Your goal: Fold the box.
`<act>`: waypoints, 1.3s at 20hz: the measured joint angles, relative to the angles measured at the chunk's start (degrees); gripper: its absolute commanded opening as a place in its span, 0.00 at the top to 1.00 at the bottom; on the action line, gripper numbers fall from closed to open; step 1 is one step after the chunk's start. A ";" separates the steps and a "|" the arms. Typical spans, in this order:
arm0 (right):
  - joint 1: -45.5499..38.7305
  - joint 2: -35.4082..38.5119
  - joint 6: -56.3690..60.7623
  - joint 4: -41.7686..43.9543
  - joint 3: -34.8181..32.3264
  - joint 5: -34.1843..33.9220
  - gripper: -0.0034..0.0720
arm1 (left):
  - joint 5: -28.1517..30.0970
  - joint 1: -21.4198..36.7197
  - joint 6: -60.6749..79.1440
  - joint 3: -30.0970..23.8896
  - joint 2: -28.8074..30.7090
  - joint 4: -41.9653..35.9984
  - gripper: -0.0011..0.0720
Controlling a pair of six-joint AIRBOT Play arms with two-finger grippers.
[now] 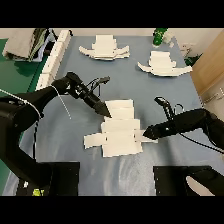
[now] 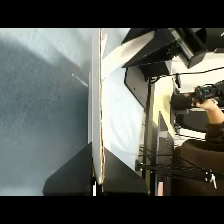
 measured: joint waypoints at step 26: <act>-1.79 -1.44 34.47 -27.30 15.89 2.56 0.87 | 38.84 -12.52 36.04 -31.21 33.94 -4.46 0.97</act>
